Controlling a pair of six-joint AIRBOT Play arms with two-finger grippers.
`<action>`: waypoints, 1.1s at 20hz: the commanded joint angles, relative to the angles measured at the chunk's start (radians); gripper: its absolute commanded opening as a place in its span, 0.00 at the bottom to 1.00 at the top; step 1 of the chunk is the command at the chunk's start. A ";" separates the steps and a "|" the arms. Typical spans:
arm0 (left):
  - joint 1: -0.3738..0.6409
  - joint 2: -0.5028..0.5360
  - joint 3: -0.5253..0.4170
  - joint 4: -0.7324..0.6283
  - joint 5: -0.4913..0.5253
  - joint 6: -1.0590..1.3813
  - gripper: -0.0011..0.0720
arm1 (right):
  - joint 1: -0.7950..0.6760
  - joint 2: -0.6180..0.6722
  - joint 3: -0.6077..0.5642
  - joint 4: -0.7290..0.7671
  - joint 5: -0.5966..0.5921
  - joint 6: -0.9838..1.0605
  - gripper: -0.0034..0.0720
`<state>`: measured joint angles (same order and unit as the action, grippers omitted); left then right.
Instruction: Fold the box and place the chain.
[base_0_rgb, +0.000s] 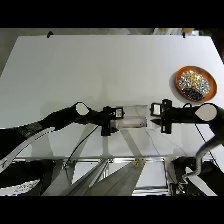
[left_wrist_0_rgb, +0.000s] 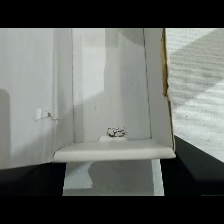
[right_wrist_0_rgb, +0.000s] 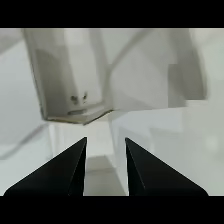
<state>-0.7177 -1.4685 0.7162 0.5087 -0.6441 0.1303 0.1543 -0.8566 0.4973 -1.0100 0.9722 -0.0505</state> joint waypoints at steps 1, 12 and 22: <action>-0.001 0.001 0.000 0.000 0.000 0.000 0.30 | 0.000 -0.095 0.000 -0.001 0.029 -0.208 0.36; -0.001 0.001 0.000 0.000 0.000 0.000 0.30 | 0.000 -0.243 -0.012 0.248 -0.006 -0.303 0.25; -0.001 0.001 0.000 0.000 0.000 0.000 0.30 | 0.000 -0.203 -0.040 0.171 -0.044 -0.131 0.59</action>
<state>-0.7177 -1.4685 0.7162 0.5087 -0.6441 0.1307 0.1539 -1.0817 0.4587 -0.7815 0.9340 -0.2783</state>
